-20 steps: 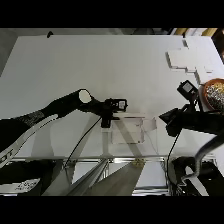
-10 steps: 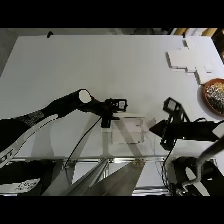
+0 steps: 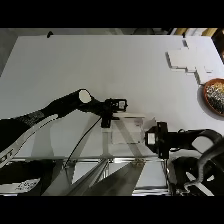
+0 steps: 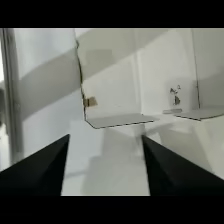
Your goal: Fold the box and place the chain.
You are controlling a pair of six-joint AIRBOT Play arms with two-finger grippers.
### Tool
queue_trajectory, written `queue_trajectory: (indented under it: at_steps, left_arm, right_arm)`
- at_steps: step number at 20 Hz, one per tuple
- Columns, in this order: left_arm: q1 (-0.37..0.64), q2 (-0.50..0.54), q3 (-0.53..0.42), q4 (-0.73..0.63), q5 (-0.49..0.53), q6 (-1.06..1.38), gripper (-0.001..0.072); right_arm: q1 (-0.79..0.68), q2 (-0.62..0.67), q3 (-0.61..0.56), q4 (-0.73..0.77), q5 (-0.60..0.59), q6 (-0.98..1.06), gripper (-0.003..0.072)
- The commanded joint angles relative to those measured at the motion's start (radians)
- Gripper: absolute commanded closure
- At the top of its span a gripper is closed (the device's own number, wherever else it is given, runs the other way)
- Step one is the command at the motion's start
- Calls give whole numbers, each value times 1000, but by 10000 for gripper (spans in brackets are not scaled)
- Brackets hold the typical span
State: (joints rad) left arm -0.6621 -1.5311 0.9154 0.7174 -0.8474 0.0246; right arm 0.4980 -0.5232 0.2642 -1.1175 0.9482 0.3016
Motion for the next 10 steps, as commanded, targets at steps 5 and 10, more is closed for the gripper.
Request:
queue_trajectory:
  at_steps: [5, 10]
  left_arm:
    - [0, 0, 0, -2, -2, 0, 700]
    - [0, 0, 0, -2, -2, 0, 700]
  right_arm:
    - [223, 0, -101, -113, -291, -66, -19]
    - [255, -1, -128, -113, -342, -62, -19]
